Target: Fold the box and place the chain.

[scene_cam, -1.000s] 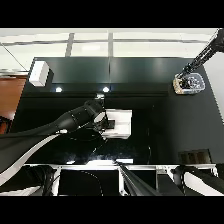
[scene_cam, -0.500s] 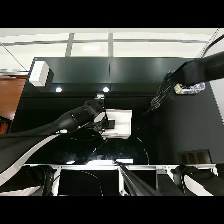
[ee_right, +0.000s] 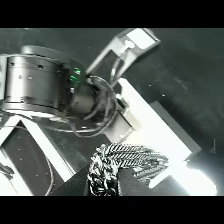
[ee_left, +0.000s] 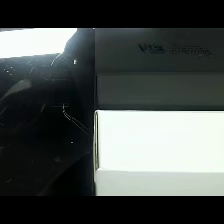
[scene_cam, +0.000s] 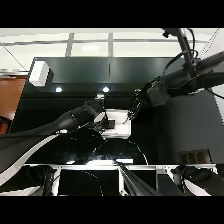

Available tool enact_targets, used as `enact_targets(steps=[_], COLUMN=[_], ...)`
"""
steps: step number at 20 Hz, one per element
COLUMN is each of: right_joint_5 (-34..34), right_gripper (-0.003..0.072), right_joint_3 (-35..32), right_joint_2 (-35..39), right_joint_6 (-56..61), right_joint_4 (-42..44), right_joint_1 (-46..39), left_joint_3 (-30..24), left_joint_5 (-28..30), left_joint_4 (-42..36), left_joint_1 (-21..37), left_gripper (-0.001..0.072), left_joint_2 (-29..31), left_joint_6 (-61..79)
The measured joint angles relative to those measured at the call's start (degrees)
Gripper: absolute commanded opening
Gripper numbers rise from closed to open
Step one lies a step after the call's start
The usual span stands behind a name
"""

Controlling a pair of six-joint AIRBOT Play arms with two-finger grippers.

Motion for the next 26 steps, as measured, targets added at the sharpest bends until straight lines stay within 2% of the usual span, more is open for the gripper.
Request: enact_targets(steps=[4,8,11,15,16,17,18,22,26], right_joint_5=[-3.08,-10.69,-16.68,-20.13,-20.57,-20.9,-21.16,-19.93,-15.76], right_gripper=[0.0003,0.0004,0.0004,0.0016,0.0069,0.0275,0.0338,0.0336,0.0336], right_joint_3=[-4.59,-13.57,-19.69,-24.0,-24.61,-25.16,-25.51,-25.94,-25.83], right_joint_2=[-0.07,-0.17,-0.7,-1.16,-1.25,-1.29,-1.29,-0.57,3.52], right_joint_6=[0.46,1.88,3.43,4.96,5.33,5.49,5.79,5.99,5.62], right_joint_4=[2.38,3.45,2.32,0.33,-0.17,-0.46,-0.52,-2.64,-7.04], right_joint_1=[2.29,5.55,6.8,7.3,7.37,7.41,7.39,4.22,-5.25], left_joint_3=[0.0,0.0,0.0,0.0,0.0,0.0,0.0,0.0,0.0], left_joint_5=[0.0,-0.02,-0.02,0.0,0.0,0.0,0.0,0.0,0.0], left_joint_4=[0.02,0.0,0.0,0.0,0.0,0.0,0.0,0.0,0.0], left_joint_1=[0.02,0.0,0.0,0.0,0.0,0.0,0.0,0.0,0.0], left_gripper=[0.0026,0.0026,0.0027,0.0027,0.0026,0.0026,0.0026,0.0026,0.0027], left_joint_2=[0.0,0.0,0.0,0.0,0.0,0.0,0.0,0.0,-0.02], left_joint_6=[0.0,0.0,0.0,-0.02,-0.02,-0.02,-0.02,-0.02,-0.02])
